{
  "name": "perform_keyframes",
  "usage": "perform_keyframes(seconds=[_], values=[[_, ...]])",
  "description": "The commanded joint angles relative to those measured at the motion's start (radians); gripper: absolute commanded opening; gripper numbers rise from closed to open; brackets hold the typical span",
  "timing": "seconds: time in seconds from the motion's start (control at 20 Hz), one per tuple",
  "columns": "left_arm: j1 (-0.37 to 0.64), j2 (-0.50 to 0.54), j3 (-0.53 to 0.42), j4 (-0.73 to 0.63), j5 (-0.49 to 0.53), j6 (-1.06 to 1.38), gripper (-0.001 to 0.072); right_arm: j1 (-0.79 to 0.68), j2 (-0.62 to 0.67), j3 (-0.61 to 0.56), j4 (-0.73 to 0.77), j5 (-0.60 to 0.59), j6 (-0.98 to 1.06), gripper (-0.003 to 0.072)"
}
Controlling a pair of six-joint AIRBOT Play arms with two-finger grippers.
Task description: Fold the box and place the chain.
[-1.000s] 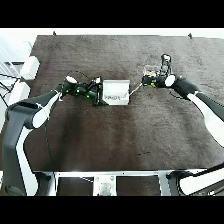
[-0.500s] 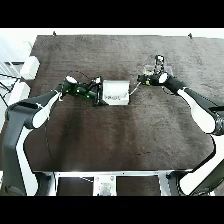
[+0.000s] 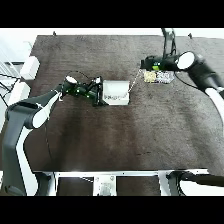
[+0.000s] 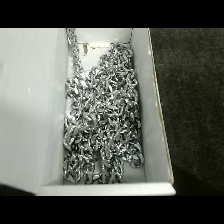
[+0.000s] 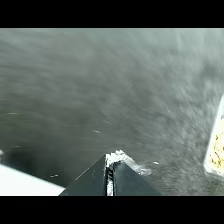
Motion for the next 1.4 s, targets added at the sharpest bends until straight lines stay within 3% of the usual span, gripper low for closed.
perform_keyframes(seconds=[0.0,0.4,0.85,1.0,1.05,1.1,1.15,1.35], values=[[0.001,0.000,0.000,0.000,0.000,0.000,0.0453,0.055,0.146,-0.003,-0.027,0.098,-0.008,0.0015],[0.001,0.000,0.000,0.000,0.000,0.000,0.0454,0.246,0.175,-0.063,-0.026,0.074,-0.008,0.0015],[0.001,0.000,0.000,0.000,0.000,0.000,0.0453,0.264,0.043,-0.381,0.009,-0.317,-0.008,0.0015],[0.001,0.000,0.000,0.000,0.000,0.000,0.0453,0.263,-0.023,-0.396,0.008,-0.340,-0.008,0.0017],[0.001,0.000,0.000,0.000,0.000,0.000,0.0453,0.263,-0.026,-0.396,0.007,-0.340,-0.008,0.0079],[0.001,0.000,0.000,0.000,0.000,0.000,0.0453,0.261,-0.022,-0.391,0.006,-0.340,-0.011,0.0313],[0.001,0.000,0.000,0.000,0.000,0.000,0.0453,0.261,-0.007,-0.385,-0.016,-0.339,-0.026,0.0438],[0.001,0.000,0.000,0.000,0.000,0.000,0.0453,0.261,0.143,-0.370,-0.177,-0.339,-0.120,0.0431]])
